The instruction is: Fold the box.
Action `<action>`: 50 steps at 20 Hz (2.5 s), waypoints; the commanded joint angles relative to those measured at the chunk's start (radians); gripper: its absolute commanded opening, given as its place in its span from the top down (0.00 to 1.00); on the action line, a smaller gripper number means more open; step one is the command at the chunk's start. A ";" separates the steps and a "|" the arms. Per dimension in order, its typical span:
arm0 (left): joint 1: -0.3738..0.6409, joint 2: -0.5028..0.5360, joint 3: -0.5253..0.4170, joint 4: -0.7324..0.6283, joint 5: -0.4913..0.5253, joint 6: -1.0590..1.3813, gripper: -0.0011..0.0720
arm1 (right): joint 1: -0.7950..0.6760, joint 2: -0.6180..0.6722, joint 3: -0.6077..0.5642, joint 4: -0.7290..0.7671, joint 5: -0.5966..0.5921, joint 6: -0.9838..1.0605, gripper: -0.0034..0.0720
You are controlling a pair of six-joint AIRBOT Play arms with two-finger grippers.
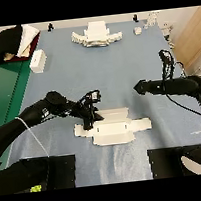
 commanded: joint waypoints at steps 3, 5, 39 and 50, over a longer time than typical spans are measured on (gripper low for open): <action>-0.001 0.000 -0.003 0.005 -0.057 0.000 0.97 | 0.001 0.000 0.000 0.008 -0.019 0.000 0.28; -0.001 0.000 -0.002 0.004 -0.055 0.001 0.97 | 0.001 0.000 0.001 0.038 -0.045 0.000 0.40; -0.001 0.000 -0.002 0.001 -0.056 0.001 0.97 | 1.020 -0.011 -0.226 -0.744 -0.078 0.301 0.17; -0.001 0.000 -0.002 0.001 -0.056 0.001 0.97 | 1.021 0.002 -0.103 -0.793 -0.280 0.517 0.17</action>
